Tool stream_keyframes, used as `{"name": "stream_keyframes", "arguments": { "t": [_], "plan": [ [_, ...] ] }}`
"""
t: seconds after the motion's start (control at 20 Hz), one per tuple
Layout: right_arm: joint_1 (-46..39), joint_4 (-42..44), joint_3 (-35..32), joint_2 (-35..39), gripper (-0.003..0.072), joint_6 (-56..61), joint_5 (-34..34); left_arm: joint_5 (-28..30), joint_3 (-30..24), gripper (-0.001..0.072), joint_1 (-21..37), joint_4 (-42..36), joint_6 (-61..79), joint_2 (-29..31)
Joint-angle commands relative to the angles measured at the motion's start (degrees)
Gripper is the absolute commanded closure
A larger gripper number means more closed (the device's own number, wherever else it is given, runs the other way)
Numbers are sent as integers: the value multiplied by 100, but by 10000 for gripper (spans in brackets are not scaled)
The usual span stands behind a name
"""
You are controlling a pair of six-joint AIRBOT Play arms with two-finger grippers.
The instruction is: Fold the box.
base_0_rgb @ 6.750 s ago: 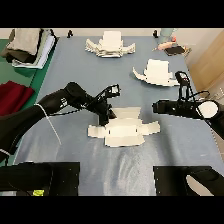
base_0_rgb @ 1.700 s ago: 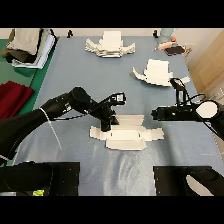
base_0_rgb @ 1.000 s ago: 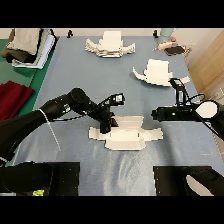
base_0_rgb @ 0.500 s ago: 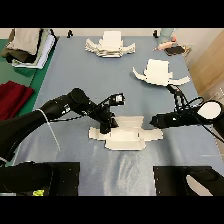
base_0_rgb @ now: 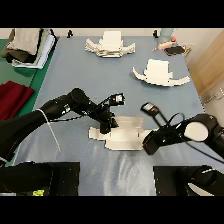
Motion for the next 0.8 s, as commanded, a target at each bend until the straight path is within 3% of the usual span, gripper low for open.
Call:
{"name": "stream_keyframes", "arguments": {
  "t": [0.0, 0.05, 0.3, 0.5, 0.75],
  "plan": [
    [1768, -931, -240, -37, 311, -208, -431, 2, -2, 692, 0, 2, 0, -4],
    [2114, -1268, -337, -142, 89, -208, -728, 4, -2, 692, 0, 2, 0, -4],
    [2385, -2446, -448, -1097, 69, -173, -1620, 2, -2, 692, -2, 2, 2, -4],
    [2371, -3169, -409, -1436, 69, 861, -2151, 0, -2, 692, -2, 4, 0, -4],
    [2361, -3674, -28, -1071, 70, 2282, -1537, 4, 0, 692, -2, 2, 0, -4]
  ]
}}
